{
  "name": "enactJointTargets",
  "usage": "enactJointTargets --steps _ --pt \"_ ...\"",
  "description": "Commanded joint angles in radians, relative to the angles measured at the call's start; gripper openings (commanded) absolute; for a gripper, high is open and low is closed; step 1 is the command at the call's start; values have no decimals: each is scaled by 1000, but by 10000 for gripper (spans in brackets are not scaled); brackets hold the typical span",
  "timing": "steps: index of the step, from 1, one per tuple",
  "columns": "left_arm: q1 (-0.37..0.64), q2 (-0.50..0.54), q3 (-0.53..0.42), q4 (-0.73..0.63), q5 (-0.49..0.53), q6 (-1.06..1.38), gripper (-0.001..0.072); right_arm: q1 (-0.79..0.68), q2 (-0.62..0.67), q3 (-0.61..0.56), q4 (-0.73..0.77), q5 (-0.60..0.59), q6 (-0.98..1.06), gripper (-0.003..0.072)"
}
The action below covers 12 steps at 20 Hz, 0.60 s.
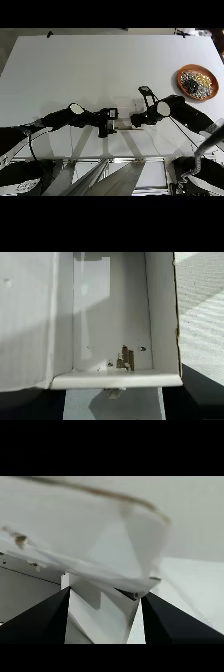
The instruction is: Fold the box and place the chain.
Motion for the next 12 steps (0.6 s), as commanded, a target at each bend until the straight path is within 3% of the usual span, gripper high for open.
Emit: enactJointTargets --steps 1,4,5,7,9,11,12 --pt "0 1 0 -2 0 0 346 12 -14 10 -53 25 77 427" --pt "0 1 0 -2 0 0 346 12 -14 10 -75 26 117 397" --pt "0 1 0 -2 0 0 346 12 -14 10 -79 26 129 349" --pt "0 1 0 -2 0 0 346 13 -14 10 -79 30 128 120" --pt "0 1 0 -2 0 0 346 31 -14 10 -85 29 128 125" --pt "0 1 0 -2 0 0 346 55 -14 10 -91 21 128 325" --pt "0 1 0 -2 0 0 346 64 -14 10 -96 12 132 341"
